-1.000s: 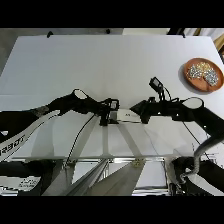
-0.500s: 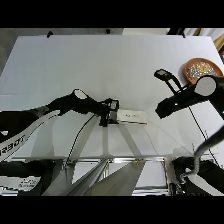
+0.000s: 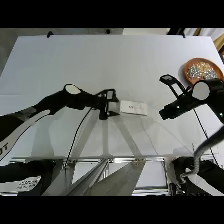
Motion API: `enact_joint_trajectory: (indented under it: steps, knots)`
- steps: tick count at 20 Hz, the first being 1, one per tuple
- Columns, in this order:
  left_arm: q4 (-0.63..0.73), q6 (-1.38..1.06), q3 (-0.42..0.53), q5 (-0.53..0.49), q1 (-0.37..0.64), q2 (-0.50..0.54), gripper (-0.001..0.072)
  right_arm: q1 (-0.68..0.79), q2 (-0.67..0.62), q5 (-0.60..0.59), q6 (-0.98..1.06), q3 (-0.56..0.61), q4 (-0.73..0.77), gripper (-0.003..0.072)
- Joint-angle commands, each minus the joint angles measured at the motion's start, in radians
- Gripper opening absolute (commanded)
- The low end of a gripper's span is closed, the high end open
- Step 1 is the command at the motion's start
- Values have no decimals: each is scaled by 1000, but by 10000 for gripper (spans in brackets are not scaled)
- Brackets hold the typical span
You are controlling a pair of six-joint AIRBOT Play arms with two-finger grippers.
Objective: Fold the box and place the chain.
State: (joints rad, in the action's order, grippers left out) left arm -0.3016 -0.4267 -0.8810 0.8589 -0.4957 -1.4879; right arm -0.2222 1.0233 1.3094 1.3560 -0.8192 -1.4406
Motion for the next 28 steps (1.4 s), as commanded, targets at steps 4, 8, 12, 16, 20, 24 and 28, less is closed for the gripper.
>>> enact_joint_trajectory:
  steps: [4,8,12,16,20,24,28]
  knots:
    - [-70,247,-1,-17,226,163,8,0,-1,-20,9,1,2,12]
    - [-185,344,-1,-17,413,223,7,0,-1,-32,9,1,2,12]
    - [-212,409,-1,-9,629,253,6,0,-1,-51,9,1,3,12]
    - [-265,523,0,-7,862,269,5,0,-1,-49,9,1,11,12]
    - [-392,726,25,-63,1036,267,6,0,-1,-53,9,1,50,12]
    - [-652,832,80,-95,1057,240,6,0,-1,-65,9,1,58,12]
    - [-898,956,109,-13,1058,223,7,0,-1,-72,9,1,58,12]
